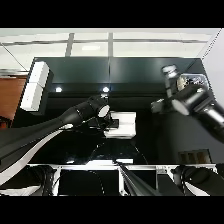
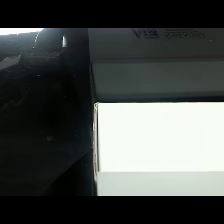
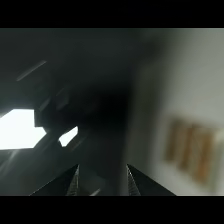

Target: Fold the box and place the chain.

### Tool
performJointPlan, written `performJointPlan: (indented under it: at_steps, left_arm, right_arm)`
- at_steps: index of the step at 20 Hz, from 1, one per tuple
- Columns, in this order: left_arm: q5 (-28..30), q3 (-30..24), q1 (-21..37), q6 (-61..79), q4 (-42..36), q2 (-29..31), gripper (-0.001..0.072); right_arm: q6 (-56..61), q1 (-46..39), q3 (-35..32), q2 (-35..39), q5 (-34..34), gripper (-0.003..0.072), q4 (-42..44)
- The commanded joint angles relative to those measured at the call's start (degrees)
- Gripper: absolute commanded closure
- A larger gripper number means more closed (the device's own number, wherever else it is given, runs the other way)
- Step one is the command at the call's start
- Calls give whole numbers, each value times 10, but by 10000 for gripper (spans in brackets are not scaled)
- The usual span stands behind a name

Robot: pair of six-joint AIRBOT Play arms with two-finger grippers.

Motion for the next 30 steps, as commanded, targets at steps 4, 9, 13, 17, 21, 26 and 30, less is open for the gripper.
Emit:
performJointPlan:
  at_steps: [4,9,13,17,21,26,30]
  left_arm:
    - [0,0,0,0,0,0,680]
    - [0,0,0,0,0,0,681]
    - [-3,0,0,0,0,0,681]
    - [-9,0,0,0,0,0,681]
    - [-16,0,0,0,0,0,680]
    - [-16,0,0,0,2,0,681]
    - [-16,0,0,0,2,0,681]
  right_arm:
    - [-2,-263,-26,-21,-293,-34,-115]
    - [-2,-428,57,-174,-324,-34,36]
    - [-13,-503,259,-332,-190,-34,181]
    - [-37,-518,431,-452,-78,97,193]
    - [-36,-519,470,-494,-86,99,195]
    - [-28,-522,470,-523,-91,99,199]
    - [-28,-521,470,-539,-85,99,200]
